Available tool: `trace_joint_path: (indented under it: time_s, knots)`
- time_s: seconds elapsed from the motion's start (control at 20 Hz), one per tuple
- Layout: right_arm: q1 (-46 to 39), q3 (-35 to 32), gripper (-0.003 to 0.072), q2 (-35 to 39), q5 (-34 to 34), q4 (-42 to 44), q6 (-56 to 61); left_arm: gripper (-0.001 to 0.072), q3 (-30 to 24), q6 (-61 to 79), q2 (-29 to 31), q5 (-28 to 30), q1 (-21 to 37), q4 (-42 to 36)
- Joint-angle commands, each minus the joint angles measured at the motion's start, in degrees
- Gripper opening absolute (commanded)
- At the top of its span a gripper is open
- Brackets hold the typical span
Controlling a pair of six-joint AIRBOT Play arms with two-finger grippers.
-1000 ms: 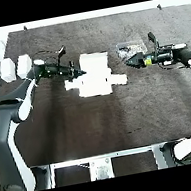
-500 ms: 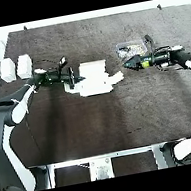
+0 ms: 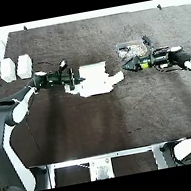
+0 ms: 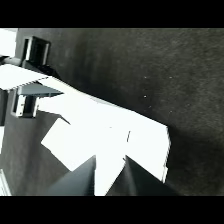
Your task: Fold the box and place the chain.
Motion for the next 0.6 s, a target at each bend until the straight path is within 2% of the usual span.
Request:
trace_joint_path:
  time_s: [0.0,0.15,0.25,0.3,0.55]
  knots:
    - [0.1,-1.6,0.0131,0.7,0.7,4.2,-5.1,0.0017,0.0,0.3,-0.3,0.8,0.0,0.8]
    - [0.1,-5.1,0.013,3.7,0.7,11.2,-10.7,0.0018,0.0,0.3,-0.3,1.0,0.0,1.2]
    - [0.1,-6.6,0.0114,5.9,0.6,11.5,-13.6,0.0019,0.0,0.3,-0.3,0.9,0.0,1.2]
    - [0.1,-7.4,0.0065,7.2,0.5,11.5,-15.1,0.0019,0.0,0.3,-0.2,0.7,0.0,1.2]
    - [0.3,-13.6,0.0066,16.7,-0.5,11.5,-23.5,0.002,0.0,0.3,-0.2,0.5,0.0,1.2]
